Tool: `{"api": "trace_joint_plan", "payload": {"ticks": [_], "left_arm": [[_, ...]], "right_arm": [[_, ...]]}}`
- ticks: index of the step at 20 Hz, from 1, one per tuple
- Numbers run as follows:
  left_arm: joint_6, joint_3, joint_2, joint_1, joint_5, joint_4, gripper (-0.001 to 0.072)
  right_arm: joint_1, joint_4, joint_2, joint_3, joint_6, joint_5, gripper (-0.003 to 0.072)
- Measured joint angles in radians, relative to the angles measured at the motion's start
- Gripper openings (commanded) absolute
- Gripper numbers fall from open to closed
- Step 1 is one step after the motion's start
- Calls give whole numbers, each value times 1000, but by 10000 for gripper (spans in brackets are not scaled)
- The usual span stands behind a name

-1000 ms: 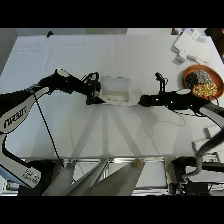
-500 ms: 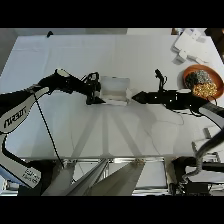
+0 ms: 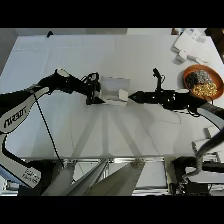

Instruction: Fold the box and place the chain.

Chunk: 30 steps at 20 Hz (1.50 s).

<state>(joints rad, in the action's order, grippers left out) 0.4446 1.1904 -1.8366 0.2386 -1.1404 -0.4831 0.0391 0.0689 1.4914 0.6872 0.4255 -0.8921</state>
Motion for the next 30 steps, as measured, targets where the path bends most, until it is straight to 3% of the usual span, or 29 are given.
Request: {"api": "trace_joint_plan", "payload": {"ticks": [4, 7, 9, 14, 19, 22, 26, 30], "left_arm": [[0, 0, 0, 0, 0, 1, 436], [0, 0, 0, 0, 0, 5, 436], [-1, 0, 0, 0, 0, 6, 436], [-2, 0, 0, 0, 0, 5, 436], [-3, 0, 0, -1, 6, 4, 436], [-3, 0, 0, -1, 10, 2, 437], [-1, 0, 0, 0, 2, 4, 437], [0, 0, 0, 0, -4, 8, 437]], "right_arm": [[-14, -2, -1, 0, -5, 16, 99], [-17, -2, -1, 0, -5, 29, 245], [-18, -2, -1, 0, 3, 46, 276], [-43, -2, -3, 0, 37, 116, 322], [-124, 36, -11, 41, 71, 234, 322], [-175, 175, -16, 90, 158, 303, 323], [-238, 508, -20, 155, 460, 365, 347], [-293, 843, -21, 234, 777, 343, 347]]}}
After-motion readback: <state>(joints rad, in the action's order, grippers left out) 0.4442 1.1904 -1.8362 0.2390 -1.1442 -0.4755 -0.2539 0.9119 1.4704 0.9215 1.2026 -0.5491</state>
